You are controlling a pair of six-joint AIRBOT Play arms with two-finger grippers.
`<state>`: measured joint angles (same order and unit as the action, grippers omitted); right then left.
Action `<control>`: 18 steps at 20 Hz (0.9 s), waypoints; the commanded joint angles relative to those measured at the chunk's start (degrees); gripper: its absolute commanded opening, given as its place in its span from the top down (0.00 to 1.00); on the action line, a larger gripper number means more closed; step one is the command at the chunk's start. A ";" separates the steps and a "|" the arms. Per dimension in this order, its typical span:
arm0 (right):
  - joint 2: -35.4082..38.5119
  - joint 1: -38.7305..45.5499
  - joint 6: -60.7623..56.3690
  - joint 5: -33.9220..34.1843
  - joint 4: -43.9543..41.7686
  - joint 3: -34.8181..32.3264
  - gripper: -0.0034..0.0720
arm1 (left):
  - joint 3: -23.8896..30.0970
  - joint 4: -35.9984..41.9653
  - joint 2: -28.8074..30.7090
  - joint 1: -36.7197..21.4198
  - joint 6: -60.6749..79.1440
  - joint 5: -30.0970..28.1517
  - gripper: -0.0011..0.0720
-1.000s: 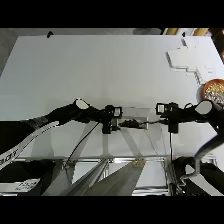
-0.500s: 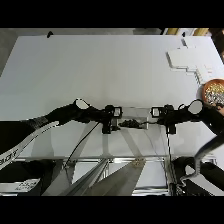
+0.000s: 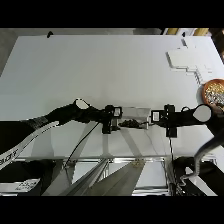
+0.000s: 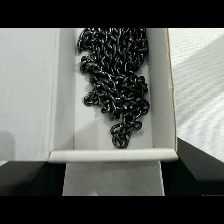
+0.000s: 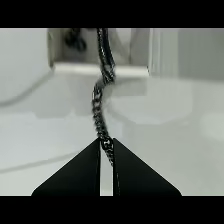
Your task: Fold the box and place the chain.
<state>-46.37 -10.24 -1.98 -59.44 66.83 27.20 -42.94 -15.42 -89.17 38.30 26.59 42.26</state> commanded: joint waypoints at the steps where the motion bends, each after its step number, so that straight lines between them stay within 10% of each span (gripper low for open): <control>1: 6.49 -6.71 -6.32 0.15 -5.66 0.04 0.93 | 0.00 0.00 0.02 0.00 0.00 0.00 0.56; 7: 7.58 -14.93 -6.78 15.72 -31.69 0.04 0.93 | 0.00 -0.02 0.02 0.00 0.00 -0.02 0.56; 16: 0.26 -22.67 -8.68 23.63 -27.36 0.04 0.93 | 0.00 -0.02 0.02 0.00 0.00 -0.02 0.56; 18: -0.20 -22.67 -8.72 24.48 -26.34 0.09 0.74 | 0.00 -0.02 0.02 0.00 0.00 -0.02 0.56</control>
<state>-44.84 -32.36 -9.85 -36.80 39.00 27.20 -42.94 -15.42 -89.17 38.30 26.57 42.26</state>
